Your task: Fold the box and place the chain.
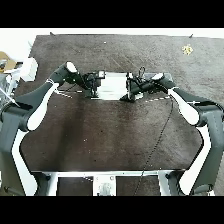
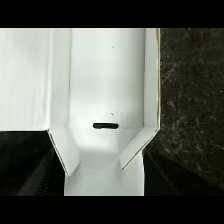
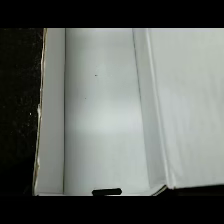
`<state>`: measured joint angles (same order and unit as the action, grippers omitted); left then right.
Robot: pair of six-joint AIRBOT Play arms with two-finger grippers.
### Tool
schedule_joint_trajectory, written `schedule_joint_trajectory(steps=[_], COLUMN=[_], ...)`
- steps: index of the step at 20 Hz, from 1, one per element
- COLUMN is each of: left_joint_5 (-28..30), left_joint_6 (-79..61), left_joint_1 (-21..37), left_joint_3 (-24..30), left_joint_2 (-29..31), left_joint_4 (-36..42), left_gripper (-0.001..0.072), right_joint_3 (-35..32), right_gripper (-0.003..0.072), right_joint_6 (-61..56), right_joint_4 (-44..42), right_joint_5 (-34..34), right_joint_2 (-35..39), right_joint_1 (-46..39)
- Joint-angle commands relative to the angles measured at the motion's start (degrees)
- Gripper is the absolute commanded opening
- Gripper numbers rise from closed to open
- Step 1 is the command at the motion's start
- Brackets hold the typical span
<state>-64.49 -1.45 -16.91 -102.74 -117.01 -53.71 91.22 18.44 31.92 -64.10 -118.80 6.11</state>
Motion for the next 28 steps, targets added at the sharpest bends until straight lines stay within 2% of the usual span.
schedule_joint_trajectory(steps=[1, 2, 3, 5, 6, 7, 9, 10, 16, 20, 28], left_joint_5=[0.59, 0.59, 0.55, 0.44, 0.42, 0.42, -0.13, -1.11, -2.32, -0.48, -0.46], left_joint_6=[0.57, 0.83, 1.18, 1.44, 1.44, 1.44, 1.46, 1.46, 1.44, 1.38, -1.25], left_joint_1=[-0.13, -0.13, -0.13, -0.13, -0.13, -0.13, -0.13, -0.13, -0.13, -0.15, -1.27], left_joint_3=[0.02, 0.02, 0.02, 0.02, 0.02, 0.02, 0.02, 0.02, 0.02, 0.02, 0.09], left_joint_2=[-0.13, -0.13, -0.13, -0.13, -0.13, -0.13, -0.13, -0.13, -0.13, -0.13, -1.33], left_joint_4=[-0.33, -0.28, -0.28, -0.28, -0.28, -0.26, 0.33, 0.81, 4.87, 8.46, 12.11], left_gripper=[0.0593, 0.0552, 0.0480, 0.0480, 0.0381, 0.0343, 0.0334, 0.0152, 0.0142, 0.0142, 0.0144], right_joint_3=[-0.02, -0.02, -0.02, -0.04, -0.02, -0.02, -0.02, -0.04, -0.04, -0.02, -0.04], right_gripper=[0.0445, 0.0445, 0.0445, 0.0445, 0.0445, 0.0445, 0.0445, 0.0445, 0.0445, 0.0445, 0.0445], right_joint_6=[-0.02, -0.02, -0.02, -0.02, -0.02, -0.02, -0.02, -0.02, -0.02, -0.02, -0.04], right_joint_4=[-0.02, -0.02, -0.02, -0.02, -0.02, -0.02, -0.02, -0.02, -0.02, -0.02, -0.02], right_joint_5=[0.00, 0.00, 0.00, 0.00, 0.00, 0.00, 0.00, 0.00, 0.00, 0.00, 0.02], right_joint_2=[0.04, 0.04, 0.04, 0.04, 0.04, 0.04, 0.04, 0.04, 0.04, 0.04, 0.04], right_joint_1=[0.02, 0.02, 0.02, 0.02, 0.02, 0.02, 0.02, 0.02, 0.02, 0.02, 0.02])
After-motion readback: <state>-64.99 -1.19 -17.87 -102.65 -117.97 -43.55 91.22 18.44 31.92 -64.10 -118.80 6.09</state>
